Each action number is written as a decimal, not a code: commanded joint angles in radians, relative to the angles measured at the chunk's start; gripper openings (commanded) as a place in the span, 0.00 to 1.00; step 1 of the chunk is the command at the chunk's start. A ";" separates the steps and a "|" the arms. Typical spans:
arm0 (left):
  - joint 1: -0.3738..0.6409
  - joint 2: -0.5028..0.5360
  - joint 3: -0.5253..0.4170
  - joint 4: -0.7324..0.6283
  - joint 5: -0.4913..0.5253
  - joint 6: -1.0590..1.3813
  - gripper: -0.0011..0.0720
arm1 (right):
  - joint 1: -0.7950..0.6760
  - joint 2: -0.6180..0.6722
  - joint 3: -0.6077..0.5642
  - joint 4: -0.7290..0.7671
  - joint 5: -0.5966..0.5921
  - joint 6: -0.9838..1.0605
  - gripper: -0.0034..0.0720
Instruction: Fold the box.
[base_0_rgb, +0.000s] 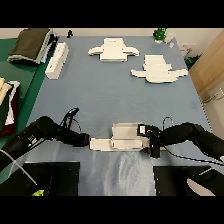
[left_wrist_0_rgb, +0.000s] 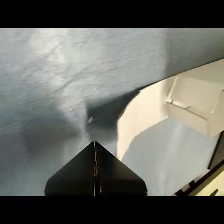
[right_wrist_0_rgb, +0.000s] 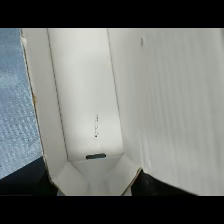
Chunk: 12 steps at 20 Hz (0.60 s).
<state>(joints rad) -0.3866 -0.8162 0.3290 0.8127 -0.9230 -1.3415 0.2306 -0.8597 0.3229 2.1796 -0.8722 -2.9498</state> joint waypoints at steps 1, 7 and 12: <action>-0.089 -0.051 -0.008 -0.079 0.103 0.008 0.04 | 0.000 0.001 0.000 0.000 0.000 0.000 0.72; -0.252 -0.100 -0.008 -0.246 0.261 0.006 0.04 | 0.000 0.001 0.000 0.000 0.000 0.000 0.72; -0.358 -0.098 0.022 -0.301 0.296 -0.024 0.04 | 0.000 0.001 0.000 0.000 0.000 0.000 0.72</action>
<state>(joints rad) -0.6895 -0.9127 0.3355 0.5533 -0.6624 -1.3380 0.2306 -0.8597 0.3225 2.1792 -0.8722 -2.9498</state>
